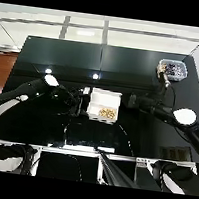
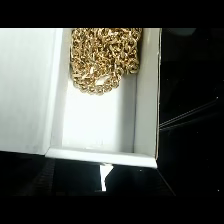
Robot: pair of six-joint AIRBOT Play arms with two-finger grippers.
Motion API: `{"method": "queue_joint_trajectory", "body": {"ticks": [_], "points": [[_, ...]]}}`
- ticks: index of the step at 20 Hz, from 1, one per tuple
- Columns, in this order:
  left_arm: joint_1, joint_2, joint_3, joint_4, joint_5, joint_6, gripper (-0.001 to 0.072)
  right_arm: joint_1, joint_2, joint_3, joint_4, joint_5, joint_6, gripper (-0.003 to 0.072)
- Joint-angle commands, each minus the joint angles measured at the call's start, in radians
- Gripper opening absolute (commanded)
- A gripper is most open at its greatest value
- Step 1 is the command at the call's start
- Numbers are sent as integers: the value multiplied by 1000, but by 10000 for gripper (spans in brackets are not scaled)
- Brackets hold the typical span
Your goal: Fold the box and place the chain.
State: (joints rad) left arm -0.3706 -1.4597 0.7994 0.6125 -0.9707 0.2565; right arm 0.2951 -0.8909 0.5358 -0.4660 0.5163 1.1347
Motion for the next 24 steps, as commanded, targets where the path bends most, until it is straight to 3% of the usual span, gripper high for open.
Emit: {"method": "queue_joint_trajectory", "body": {"ticks": [1,4,6,13,18,24], "points": [[-1,0,0,0,-1,-2,333,-8,-103,87,45,-129,13,708],[-1,0,0,0,1,-2,333,-8,-279,227,15,-74,-3,706],[-1,0,1,0,7,-2,333,-7,-368,296,-70,53,-4,706],[-1,0,1,0,0,-3,334,-6,-348,352,-193,506,-569,706],[-2,0,1,0,0,-2,333,37,-329,364,-217,585,-639,705],[-2,0,0,0,-1,-2,334,168,-329,364,-356,509,-774,705]]}}
